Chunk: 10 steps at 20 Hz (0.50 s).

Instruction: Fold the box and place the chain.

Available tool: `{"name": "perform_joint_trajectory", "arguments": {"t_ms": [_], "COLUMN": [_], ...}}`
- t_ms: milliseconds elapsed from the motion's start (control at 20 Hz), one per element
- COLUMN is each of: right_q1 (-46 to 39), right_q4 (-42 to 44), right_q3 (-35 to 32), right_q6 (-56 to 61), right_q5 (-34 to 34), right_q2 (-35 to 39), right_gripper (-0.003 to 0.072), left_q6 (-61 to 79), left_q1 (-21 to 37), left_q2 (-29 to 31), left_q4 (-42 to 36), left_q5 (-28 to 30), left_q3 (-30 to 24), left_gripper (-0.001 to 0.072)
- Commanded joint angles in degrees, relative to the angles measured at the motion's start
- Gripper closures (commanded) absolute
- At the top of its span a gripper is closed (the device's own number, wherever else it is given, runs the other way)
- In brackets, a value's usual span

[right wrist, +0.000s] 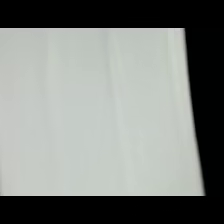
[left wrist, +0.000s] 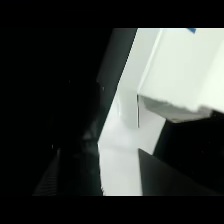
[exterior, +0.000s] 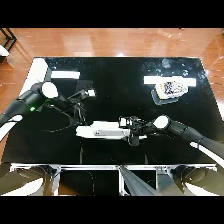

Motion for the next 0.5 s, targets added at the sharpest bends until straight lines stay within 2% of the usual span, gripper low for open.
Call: {"name": "perform_joint_trajectory", "arguments": {"t_ms": [0,50,100,150,250,450], "right_q1": [0.07,0.07,0.07,0.07,0.07,0.07], "right_q4": [-0.04,-0.04,-0.04,-0.04,-0.02,-0.02], "right_q3": [0.04,0.04,0.04,0.04,0.04,0.04], "right_q6": [-0.02,-0.02,-0.02,-0.02,-0.02,-0.02], "right_q5": [0.0,0.0,0.0,0.0,0.0,0.0], "right_q2": [-0.02,-0.02,-0.02,-0.02,-0.02,-0.02], "right_gripper": [0.015,0.0151,0.0229,0.0272,0.0272,0.0272], "left_q6": [-10.86,-10.97,-11.06,-11.91,-11.96,-7.93], "left_q1": [3.56,4.33,4.9,4.96,4.5,1.38], "left_q2": [4.87,5.73,6.54,7.69,11.78,20.57], "left_q4": [1.64,1.44,0.09,-1.97,-8.41,-23.3], "left_q5": [-6.58,-10.32,-14.19,-15.08,-11.5,3.85], "left_q3": [0.07,0.04,-0.28,-1.44,-6.6,-20.09], "left_gripper": [0.0413,0.0639,0.0686,0.0687,0.0687,0.0687]}}
